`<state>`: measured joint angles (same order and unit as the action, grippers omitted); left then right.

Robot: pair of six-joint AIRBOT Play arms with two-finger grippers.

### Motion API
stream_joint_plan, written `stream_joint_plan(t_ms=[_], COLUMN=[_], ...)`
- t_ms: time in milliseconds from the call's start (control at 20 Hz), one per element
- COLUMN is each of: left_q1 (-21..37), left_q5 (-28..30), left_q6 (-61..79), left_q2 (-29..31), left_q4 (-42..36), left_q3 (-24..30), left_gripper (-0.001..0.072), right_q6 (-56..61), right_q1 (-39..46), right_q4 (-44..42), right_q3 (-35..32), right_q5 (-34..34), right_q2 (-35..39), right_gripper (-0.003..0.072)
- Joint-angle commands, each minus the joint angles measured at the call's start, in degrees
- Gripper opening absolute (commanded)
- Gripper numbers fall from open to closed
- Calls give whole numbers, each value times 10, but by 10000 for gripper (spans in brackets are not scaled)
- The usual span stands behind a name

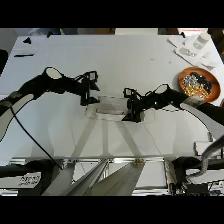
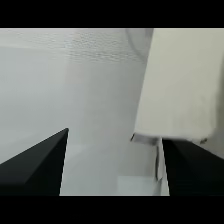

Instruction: Fold the box and place the chain.

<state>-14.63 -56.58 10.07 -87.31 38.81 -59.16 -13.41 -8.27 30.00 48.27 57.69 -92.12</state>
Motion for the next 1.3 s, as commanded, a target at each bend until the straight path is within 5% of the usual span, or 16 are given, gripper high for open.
stream_joint_plan(t_ms=[0, 150, 200, 300, 350, 700, 1050, 1250], left_q1=[34, 49, 47, 41, 33, -77, -104, -103], left_q5=[3, -26, -44, -111, -144, -123, 232, 256], left_q6=[-7, -105, -155, -225, -225, -225, -386, -425], left_q2=[65, 126, 139, 151, 150, 105, 39, 12], left_q4=[33, 154, 184, 177, 161, 75, 57, 58], left_q3=[0, 0, 0, 0, 1, 14, 14, 14], left_gripper=[636, 622, 563, 84, 11, 10, 8, 9], right_q6=[0, 0, 0, 0, 0, 0, 0, 0], right_q1=[0, 0, 0, 0, 0, 0, 0, 0], right_q4=[0, 0, 0, 0, 0, 0, 0, 0], right_q3=[0, 0, 0, 0, 0, 0, 0, 0], right_q5=[0, 0, 0, 0, 0, 0, 0, 0], right_q2=[0, 0, 0, 0, 0, 0, 0, 0], right_gripper=[347, 347, 347, 347, 347, 347, 347, 347])
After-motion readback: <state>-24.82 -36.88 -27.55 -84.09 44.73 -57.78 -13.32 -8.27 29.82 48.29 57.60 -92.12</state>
